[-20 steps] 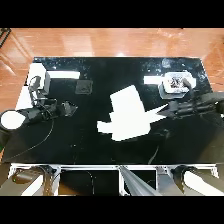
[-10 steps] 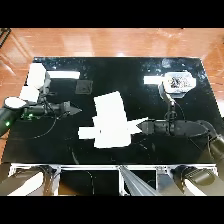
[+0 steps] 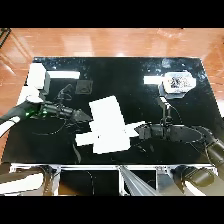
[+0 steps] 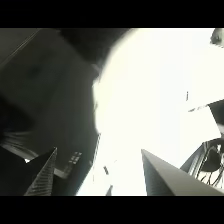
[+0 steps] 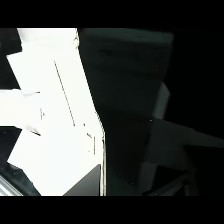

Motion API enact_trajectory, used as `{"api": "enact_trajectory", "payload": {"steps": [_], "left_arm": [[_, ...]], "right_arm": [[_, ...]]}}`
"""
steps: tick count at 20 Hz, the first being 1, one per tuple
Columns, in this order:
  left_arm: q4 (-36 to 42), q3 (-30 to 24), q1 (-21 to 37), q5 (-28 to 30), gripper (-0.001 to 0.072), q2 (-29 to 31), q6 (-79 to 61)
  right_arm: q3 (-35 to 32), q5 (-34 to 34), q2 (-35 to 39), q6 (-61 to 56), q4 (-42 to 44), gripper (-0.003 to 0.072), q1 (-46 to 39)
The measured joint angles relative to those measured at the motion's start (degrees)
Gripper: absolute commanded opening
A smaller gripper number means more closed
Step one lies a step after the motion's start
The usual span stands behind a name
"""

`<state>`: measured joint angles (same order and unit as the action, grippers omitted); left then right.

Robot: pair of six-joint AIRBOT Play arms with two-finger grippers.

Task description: Fold the box and place the chain.

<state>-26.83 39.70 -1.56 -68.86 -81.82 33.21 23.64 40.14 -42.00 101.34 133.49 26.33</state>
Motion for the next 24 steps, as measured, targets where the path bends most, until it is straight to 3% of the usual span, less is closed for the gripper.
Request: {"api": "enact_trajectory", "payload": {"steps": [7, 11, 16, 17, 20, 24], "left_arm": [[0.59, 8.24, -5.92, -11.69, 0.0611, -8.81, -10.54], [0.87, 10.25, -6.47, -16.17, 0.0544, -12.46, -13.49], [0.72, 11.02, -6.73, -17.42, 0.0538, -13.88, -14.69], [0.42, 11.06, -6.80, -17.64, 0.0473, -13.99, -14.84], [-0.70, 11.13, -6.91, -17.20, 0.0388, -14.12, -15.54], [-1.44, 11.15, -7.58, -16.61, 0.0349, -14.19, -17.92]], "right_arm": [[0.00, -0.24, -0.02, -0.66, -0.04, 0.0023, 0.17], [0.00, -0.24, -0.02, -0.81, -0.04, 0.0024, 0.17], [0.00, -0.26, -0.02, -0.85, -0.39, 0.0024, 0.17], [0.00, -0.26, -0.02, -0.85, -0.50, 0.0024, 0.17], [0.00, -0.46, -0.02, -0.85, -0.74, 0.0024, 0.17], [0.00, -0.50, -0.02, -0.85, -0.90, 0.0024, 0.17]]}}
